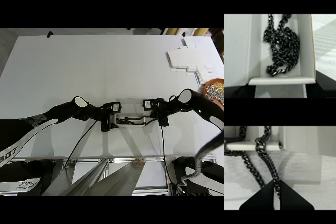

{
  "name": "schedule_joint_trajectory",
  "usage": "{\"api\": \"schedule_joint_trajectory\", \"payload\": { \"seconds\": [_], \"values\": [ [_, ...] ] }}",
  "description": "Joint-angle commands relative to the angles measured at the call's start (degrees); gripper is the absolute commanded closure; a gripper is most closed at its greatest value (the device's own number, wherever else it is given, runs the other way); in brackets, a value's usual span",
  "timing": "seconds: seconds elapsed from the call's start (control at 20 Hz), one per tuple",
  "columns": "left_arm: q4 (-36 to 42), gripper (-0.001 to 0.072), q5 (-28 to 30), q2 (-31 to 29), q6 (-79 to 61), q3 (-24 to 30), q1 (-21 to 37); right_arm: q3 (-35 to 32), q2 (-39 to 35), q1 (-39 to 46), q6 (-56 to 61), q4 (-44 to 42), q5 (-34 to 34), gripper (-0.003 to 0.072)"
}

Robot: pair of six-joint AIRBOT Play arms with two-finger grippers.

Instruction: Fold the box and place the chain.

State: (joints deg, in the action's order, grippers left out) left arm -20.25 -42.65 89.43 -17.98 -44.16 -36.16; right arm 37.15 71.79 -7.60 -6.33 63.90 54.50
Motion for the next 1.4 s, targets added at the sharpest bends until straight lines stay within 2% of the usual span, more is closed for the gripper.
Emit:
{"api": "schedule_joint_trajectory", "payload": {
  "seconds": [0.0,0.2,0.3,0.6,0.7,0.8,1.0,1.1,1.3,1.35],
  "values": [
    [0.0,0.0422,0.0,0.0,0.0,0.0,0.0,0.0,-2.7,-0.1,0.0,1.5,2.3,0.067],
    [0.0,0.0422,0.0,0.0,0.0,0.0,0.0,0.0,-11.1,-0.2,0.8,1.0,6.3,0.067],
    [0.0,0.0422,0.0,0.0,0.0,0.0,0.0,0.0,-14.7,-0.2,1.6,-2.5,8.2,0.067],
    [0.0,0.0422,0.0,0.0,0.0,0.0,0.0,0.0,-19.8,-0.5,1.6,-26.4,10.8,0.0669],
    [0.0,0.0422,0.0,0.0,0.0,0.0,0.0,0.0,-19.8,-3.7,1.6,-30.2,10.7,0.0669],
    [0.0,0.0422,0.0,0.0,0.0,0.0,0.0,0.0,-19.8,-9.5,1.6,-30.1,7.2,0.0669],
    [0.0,0.0422,0.0,0.0,0.0,0.0,0.0,0.0,-19.4,-20.2,2.1,-30.1,-7.4,0.0669],
    [0.0,0.0422,0.0,0.0,0.0,0.0,0.0,0.0,-18.6,-22.7,4.6,-30.1,-12.1,0.067],
    [0.0,0.0422,0.0,0.0,0.0,0.0,0.0,0.0,-15.4,-22.9,6.6,-26.9,-12.9,0.0667],
    [0.0,0.0422,0.0,0.0,0.0,0.0,0.0,0.0,-15.2,-22.9,6.5,-25.0,-12.9,0.0614]
  ]
}}
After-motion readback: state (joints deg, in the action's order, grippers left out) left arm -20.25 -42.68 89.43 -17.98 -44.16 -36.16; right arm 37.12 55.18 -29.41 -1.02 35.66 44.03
